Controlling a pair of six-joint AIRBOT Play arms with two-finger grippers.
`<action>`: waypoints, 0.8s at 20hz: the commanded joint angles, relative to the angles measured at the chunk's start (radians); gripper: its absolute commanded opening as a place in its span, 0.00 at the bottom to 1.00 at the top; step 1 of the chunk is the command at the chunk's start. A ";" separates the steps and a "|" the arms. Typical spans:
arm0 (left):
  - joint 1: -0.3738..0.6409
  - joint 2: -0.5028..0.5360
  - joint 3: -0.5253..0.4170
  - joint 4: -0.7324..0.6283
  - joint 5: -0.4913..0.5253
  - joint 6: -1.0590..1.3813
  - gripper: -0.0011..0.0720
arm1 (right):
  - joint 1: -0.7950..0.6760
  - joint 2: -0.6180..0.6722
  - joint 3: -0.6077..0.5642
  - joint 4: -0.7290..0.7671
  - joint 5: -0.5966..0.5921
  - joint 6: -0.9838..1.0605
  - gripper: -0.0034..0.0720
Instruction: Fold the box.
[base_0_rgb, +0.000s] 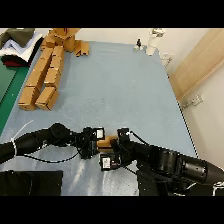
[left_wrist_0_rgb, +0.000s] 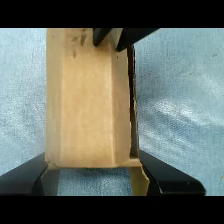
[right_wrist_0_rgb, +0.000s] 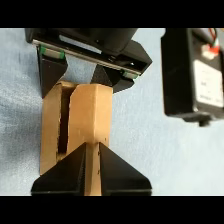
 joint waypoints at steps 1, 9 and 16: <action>0.001 0.000 0.001 0.000 0.000 0.000 0.72 | 0.001 -0.012 0.001 0.008 0.000 0.004 0.21; 0.001 0.000 0.001 0.000 0.000 0.000 0.72 | 0.019 -0.059 0.001 0.083 -0.007 0.003 0.21; 0.001 0.000 0.001 0.000 0.000 0.000 0.72 | 0.037 0.046 0.010 0.084 -0.092 0.174 0.26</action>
